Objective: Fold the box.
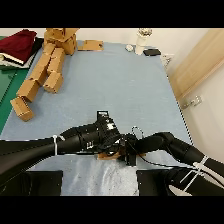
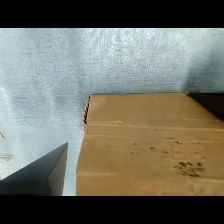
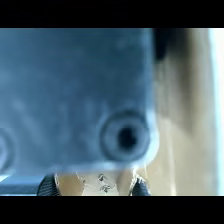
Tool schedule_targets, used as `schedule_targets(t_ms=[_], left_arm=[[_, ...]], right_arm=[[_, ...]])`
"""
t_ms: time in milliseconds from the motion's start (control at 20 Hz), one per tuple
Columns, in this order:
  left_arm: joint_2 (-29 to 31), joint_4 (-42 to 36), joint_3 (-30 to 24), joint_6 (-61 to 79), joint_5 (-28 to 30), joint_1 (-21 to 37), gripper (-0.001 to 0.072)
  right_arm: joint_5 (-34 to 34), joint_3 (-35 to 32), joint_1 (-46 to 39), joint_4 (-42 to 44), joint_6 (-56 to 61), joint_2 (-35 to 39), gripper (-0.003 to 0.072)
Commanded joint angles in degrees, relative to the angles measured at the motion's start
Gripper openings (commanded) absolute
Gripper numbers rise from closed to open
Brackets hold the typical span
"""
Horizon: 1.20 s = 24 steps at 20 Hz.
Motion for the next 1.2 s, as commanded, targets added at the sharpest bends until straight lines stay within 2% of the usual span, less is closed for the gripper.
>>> schedule_targets(t_ms=[0, 150, 550, 600, 650, 700, 800, 850, 900, 1150], left_arm=[[0.02, -1.01, 0.11, 0.39, 0.79, 0.0, 0.0565], [-0.39, -2.58, 0.09, 1.7, 5.09, 0.0, 0.0565], [-3.58, -1.62, 0.09, 2.56, 6.14, 0.02, 0.0564], [-4.15, -1.49, 0.09, 2.54, 6.12, 0.02, 0.0499], [-4.63, -1.46, 0.09, 2.54, 6.14, 0.02, 0.0406], [-4.98, -1.44, 0.09, 2.51, 6.25, 0.02, 0.0359], [-5.11, -0.7, 0.09, 2.03, 6.58, 0.0, 0.0334], [-5.09, -0.31, 0.09, 2.1, 6.56, 0.02, 0.0044], [-5.09, -0.24, 0.09, 2.14, 6.62, 0.0, 0.0013], [-5.01, -0.42, 0.11, 2.6, 6.56, -0.04, 0.0011]], right_arm=[[0.02, 0.0, 0.02, -0.02, -0.02, 0.0, 0.0506], [0.02, 0.0, 0.02, -0.02, -0.02, 0.02, 0.0505], [0.02, 0.0, 0.02, -0.02, -0.02, 0.02, 0.0506], [0.02, 0.0, 0.02, -0.02, -0.02, 0.02, 0.0505], [0.02, 0.0, 0.02, -0.02, -0.02, 0.02, 0.0505], [0.02, 0.0, 0.02, -0.02, -0.02, 0.02, 0.0505], [0.02, 0.0, 0.02, -0.02, -0.02, 0.0, 0.0505], [0.02, 0.0, 0.02, -0.02, -0.02, 0.02, 0.0505], [0.02, 0.0, 0.02, -0.02, -0.02, 0.02, 0.0505], [0.02, 0.0, 0.02, -0.02, -0.02, 0.02, 0.0505]])
